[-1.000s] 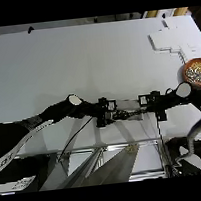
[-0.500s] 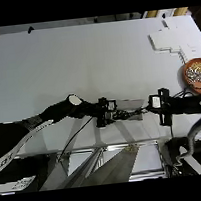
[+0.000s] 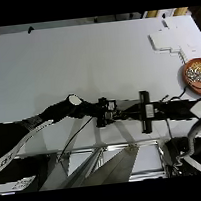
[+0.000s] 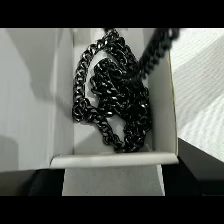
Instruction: Fold the box and place the chain.
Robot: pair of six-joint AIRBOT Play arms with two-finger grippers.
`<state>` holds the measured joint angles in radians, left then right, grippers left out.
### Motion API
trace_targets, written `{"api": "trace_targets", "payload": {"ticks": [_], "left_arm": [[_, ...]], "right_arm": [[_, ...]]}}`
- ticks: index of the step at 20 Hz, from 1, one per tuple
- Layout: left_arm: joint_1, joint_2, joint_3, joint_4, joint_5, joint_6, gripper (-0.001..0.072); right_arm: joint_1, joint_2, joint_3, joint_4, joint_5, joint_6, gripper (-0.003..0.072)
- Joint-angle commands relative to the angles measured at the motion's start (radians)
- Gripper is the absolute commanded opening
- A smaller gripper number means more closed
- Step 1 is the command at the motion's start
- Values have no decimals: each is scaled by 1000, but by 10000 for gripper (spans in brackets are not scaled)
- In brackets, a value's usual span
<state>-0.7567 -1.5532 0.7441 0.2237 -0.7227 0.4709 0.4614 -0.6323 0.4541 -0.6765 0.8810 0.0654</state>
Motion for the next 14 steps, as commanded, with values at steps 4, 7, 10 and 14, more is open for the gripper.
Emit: {"api": "trace_targets", "payload": {"ticks": [4, 7, 10, 14], "left_arm": [[1, 0, 0, 0, 0, 0, 345], [1, 0, 0, 0, 0, 0, 345], [1, 0, 0, 0, 0, 0, 345], [1, 0, 0, 0, 0, 0, 345]], "right_arm": [[95, -100, 2, -64, -142, 17, 153], [95, -34, 37, -174, -138, 29, 159], [11, 47, 69, -298, -126, 94, 159], [-265, 71, 68, -400, -8, 96, 158]]}}
